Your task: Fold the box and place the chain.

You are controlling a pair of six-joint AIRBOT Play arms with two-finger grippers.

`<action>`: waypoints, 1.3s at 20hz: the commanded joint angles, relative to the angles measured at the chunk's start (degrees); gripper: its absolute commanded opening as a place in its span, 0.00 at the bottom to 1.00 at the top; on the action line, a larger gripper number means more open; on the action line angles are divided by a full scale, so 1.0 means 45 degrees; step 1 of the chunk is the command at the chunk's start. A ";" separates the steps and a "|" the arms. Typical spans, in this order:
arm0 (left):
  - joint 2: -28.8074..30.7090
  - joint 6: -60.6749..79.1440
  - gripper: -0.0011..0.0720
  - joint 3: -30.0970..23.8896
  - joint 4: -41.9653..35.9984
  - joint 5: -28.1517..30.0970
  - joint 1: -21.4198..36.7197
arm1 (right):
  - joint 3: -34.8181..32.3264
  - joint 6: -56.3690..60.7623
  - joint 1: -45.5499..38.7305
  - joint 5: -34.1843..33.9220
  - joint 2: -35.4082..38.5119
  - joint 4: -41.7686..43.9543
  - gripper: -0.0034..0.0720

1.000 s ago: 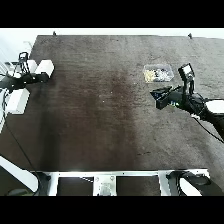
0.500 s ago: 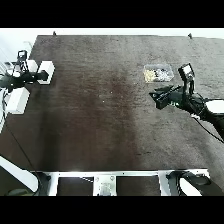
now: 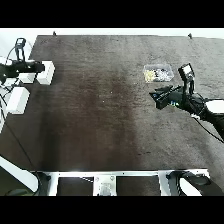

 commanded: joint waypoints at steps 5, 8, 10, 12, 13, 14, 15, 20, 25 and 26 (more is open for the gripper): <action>0.1875 0.0393 0.03 0.0967 -0.0024 -0.1598 0.0005 | -0.0005 0.0010 0.0000 0.0005 0.0015 0.0005 0.21; 0.3837 0.0991 0.03 0.0486 -0.0049 -0.0986 -0.0019 | -0.0005 0.0015 0.0010 0.0000 0.0151 0.0019 0.07; 0.5610 0.1962 0.03 -0.0855 -0.0544 0.0461 -0.0019 | -0.0005 0.0019 0.0010 -0.0049 0.0602 0.0019 0.07; 0.7422 0.3594 0.03 -0.2633 -0.1685 0.1923 -0.0019 | -0.0005 0.0335 0.0010 -0.0568 0.1302 0.0015 0.07; 0.8301 0.4653 0.03 -0.3623 -0.2448 0.2574 -0.0019 | -0.0005 0.0554 0.0005 -0.0962 0.1695 0.0005 0.07; 0.9233 0.5843 0.03 -0.4794 -0.3410 0.3288 -0.0019 | -0.0010 0.0733 0.0005 -0.1443 0.2137 0.0010 0.07; 1.0069 0.6994 0.03 -0.5901 -0.4235 0.3905 -0.0019 | -0.0010 0.1005 0.0005 -0.1967 0.2545 0.0005 0.07; 1.3784 1.2046 0.03 -1.1317 -0.8019 0.5076 -0.0019 | -0.0219 0.1151 -0.0010 -0.3463 0.3963 -0.0010 0.06; 1.6922 1.3294 0.03 -1.5567 -0.9734 0.5178 -0.0019 | -0.2171 0.1151 -0.0015 -0.4624 0.5848 -0.0044 0.06; 1.7588 1.3284 0.03 -1.6339 -0.9874 0.5251 -0.0019 | -0.2812 0.1151 -0.0015 -0.4959 0.6436 -0.0044 0.06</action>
